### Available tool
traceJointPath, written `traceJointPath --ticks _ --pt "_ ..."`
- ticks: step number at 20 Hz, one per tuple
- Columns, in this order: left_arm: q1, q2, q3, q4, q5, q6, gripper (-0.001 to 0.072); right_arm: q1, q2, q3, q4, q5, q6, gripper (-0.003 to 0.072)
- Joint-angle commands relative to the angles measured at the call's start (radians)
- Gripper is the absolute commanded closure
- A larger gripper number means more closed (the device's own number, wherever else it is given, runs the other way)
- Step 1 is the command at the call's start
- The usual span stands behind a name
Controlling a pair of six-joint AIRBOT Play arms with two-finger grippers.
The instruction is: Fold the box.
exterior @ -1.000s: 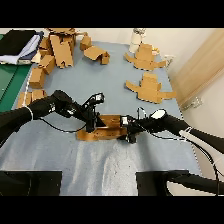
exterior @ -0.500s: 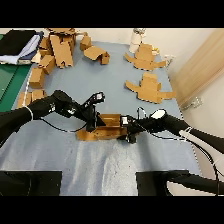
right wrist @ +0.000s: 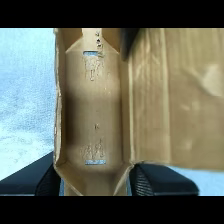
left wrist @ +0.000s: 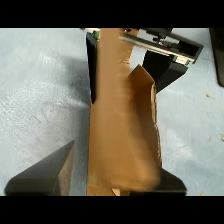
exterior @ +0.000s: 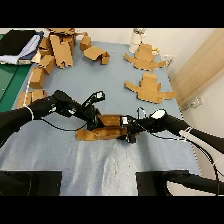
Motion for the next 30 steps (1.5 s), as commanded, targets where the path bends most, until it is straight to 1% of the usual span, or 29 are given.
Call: traceJointPath --ticks 1,6,8,9,11,13,14,15,16,17,18,19,20,21,22,24,26,27,30 --pt "0.000 0.001 0.003 -0.037 -0.010 -0.023 0.0284 0.000 -0.001 0.000 0.000 0.002 0.000 0.0127" --pt "0.011 0.018 0.003 -0.023 0.006 -0.024 0.0284 0.000 -0.001 0.000 0.000 0.001 0.004 0.0127" --pt "0.035 0.057 0.003 0.045 0.006 -0.057 0.0283 0.000 -0.001 0.000 -0.001 -0.010 0.019 0.0127" --pt "0.052 0.083 0.003 0.112 0.006 -0.119 0.0283 0.000 0.000 0.000 0.000 -0.013 0.019 0.0127" --pt "0.082 0.151 0.003 0.357 -0.010 -0.315 0.0283 0.000 0.000 0.000 0.000 -0.013 0.019 0.0128" --pt "0.098 0.229 0.003 0.647 -0.106 -0.550 0.0285 0.000 0.000 0.000 0.000 -0.013 0.019 0.0127" --pt "0.097 0.259 0.003 0.755 -0.166 -0.676 0.0296 0.000 0.000 0.000 0.000 -0.013 0.019 0.0127" --pt "0.097 0.283 0.003 0.826 -0.254 -0.829 0.0613 0.000 0.000 0.000 -0.001 -0.012 0.018 0.0127" --pt "0.097 0.296 0.002 0.850 -0.344 -0.920 0.0698 0.000 0.000 0.000 -0.002 -0.012 0.019 0.0127" --pt "0.095 0.298 0.001 0.843 -0.425 -1.019 0.0698 0.000 -0.001 0.000 -0.005 -0.013 0.019 0.0127" --pt "0.087 0.298 -0.006 0.813 -0.473 -1.116 0.0698 0.000 -0.001 0.000 -0.005 -0.013 0.019 0.0127" --pt "0.070 0.298 -0.021 0.749 -0.501 -1.154 0.0698 0.000 0.000 0.000 -0.005 -0.013 0.019 0.0127" --pt "0.047 0.298 -0.039 0.661 -0.497 -1.156 0.0697 0.000 -0.001 0.000 -0.005 -0.013 0.024 0.0127" --pt "0.013 0.298 -0.061 0.552 -0.450 -1.152 0.0698 0.000 -0.001 0.000 -0.005 -0.013 0.032 0.0127" --pt "-0.028 0.295 -0.080 0.451 -0.367 -1.124 0.0698 0.000 -0.001 0.000 -0.006 -0.013 0.035 0.0127" --pt "-0.104 0.270 -0.087 0.311 -0.170 -1.089 0.0698 0.000 -0.001 0.000 -0.008 -0.013 0.035 0.0127" --pt "-0.138 0.235 -0.085 0.183 0.029 -1.085 0.0698 0.000 -0.001 0.000 -0.008 -0.013 0.035 0.0127" --pt "-0.140 0.208 -0.079 0.121 0.087 -1.064 0.0698 0.000 -0.001 0.000 -0.008 -0.013 0.035 0.0127" --pt "-0.139 0.116 -0.052 0.019 0.172 -1.006 0.0698 0.000 0.000 0.000 -0.008 -0.012 0.035 0.0126"
